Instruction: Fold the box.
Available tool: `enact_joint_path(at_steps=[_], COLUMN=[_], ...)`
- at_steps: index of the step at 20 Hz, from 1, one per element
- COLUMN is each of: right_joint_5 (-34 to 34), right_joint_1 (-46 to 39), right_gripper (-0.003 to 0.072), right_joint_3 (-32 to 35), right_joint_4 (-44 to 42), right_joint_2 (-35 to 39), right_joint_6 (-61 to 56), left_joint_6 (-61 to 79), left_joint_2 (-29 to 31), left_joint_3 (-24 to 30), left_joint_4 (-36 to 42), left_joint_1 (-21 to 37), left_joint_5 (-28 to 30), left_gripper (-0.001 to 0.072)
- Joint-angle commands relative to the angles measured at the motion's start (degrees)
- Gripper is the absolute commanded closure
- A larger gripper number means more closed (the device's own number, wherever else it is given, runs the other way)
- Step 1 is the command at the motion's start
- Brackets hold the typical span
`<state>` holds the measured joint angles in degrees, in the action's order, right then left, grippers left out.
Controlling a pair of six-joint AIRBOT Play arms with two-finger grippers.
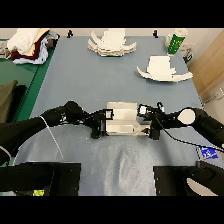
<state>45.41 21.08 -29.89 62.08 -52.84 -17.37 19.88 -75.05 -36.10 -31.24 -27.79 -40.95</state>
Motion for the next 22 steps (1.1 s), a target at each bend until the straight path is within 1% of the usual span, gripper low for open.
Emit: enact_joint_path(at_steps=[1,3,5,6,8,9,14,15,16,17,18,19,22], right_joint_5=[-3.3,-3.3,-2.4,-1.7,-1.0,-1.0,-1.6,-1.8,-1.9,-1.9,-1.7,-1.7,-1.7], right_joint_1=[0.0,0.0,0.0,0.0,0.1,0.1,0.1,0.1,0.1,0.1,0.1,0.1,0.1], right_gripper=[0.0149,0.0150,0.0218,0.0362,0.0561,0.0598,0.0598,0.0589,0.0547,0.0328,0.0148,0.0112,0.0112], right_joint_3=[0.2,0.1,0.1,0.1,0.1,0.1,0.1,0.1,0.1,0.1,0.1,0.1,0.1], right_joint_4=[-7.6,-10.7,-14.6,-16.2,-18.0,-19.3,-23.9,-24.7,-25.2,-25.6,-25.9,-25.9,-25.0], right_joint_2=[-4.1,-4.9,-5.0,-5.0,-5.0,-5.0,-5.4,-5.8,-6.3,-6.7,-6.9,-6.8,-6.8], right_joint_6=[13.2,16.8,19.8,20.4,21.0,21.8,26.1,27.1,27.5,27.5,27.5,27.5,27.5], left_joint_6=[0.0,0.0,0.0,0.0,0.0,0.0,0.0,0.0,0.0,0.0,0.0,0.0,0.0], left_joint_2=[0.0,0.0,0.0,0.0,0.0,0.0,0.0,0.0,0.0,0.0,0.0,0.0,0.0], left_joint_3=[0.0,0.0,0.0,0.0,0.0,0.0,0.0,0.0,0.0,0.0,0.0,0.0,0.0], left_joint_4=[0.0,0.0,0.0,0.0,0.0,0.0,0.0,0.0,0.0,0.0,0.0,0.0,0.0], left_joint_1=[0.0,0.0,0.0,0.0,0.0,0.0,0.0,0.0,0.0,0.0,0.0,0.0,0.0], left_joint_5=[0.0,0.0,0.0,0.0,0.0,0.0,0.0,0.0,0.0,0.0,0.0,0.0,0.0], left_gripper=[0.0105,0.0105,0.0105,0.0105,0.0105,0.0105,0.0105,0.0105,0.0105,0.0105,0.0105,0.0105,0.0105])
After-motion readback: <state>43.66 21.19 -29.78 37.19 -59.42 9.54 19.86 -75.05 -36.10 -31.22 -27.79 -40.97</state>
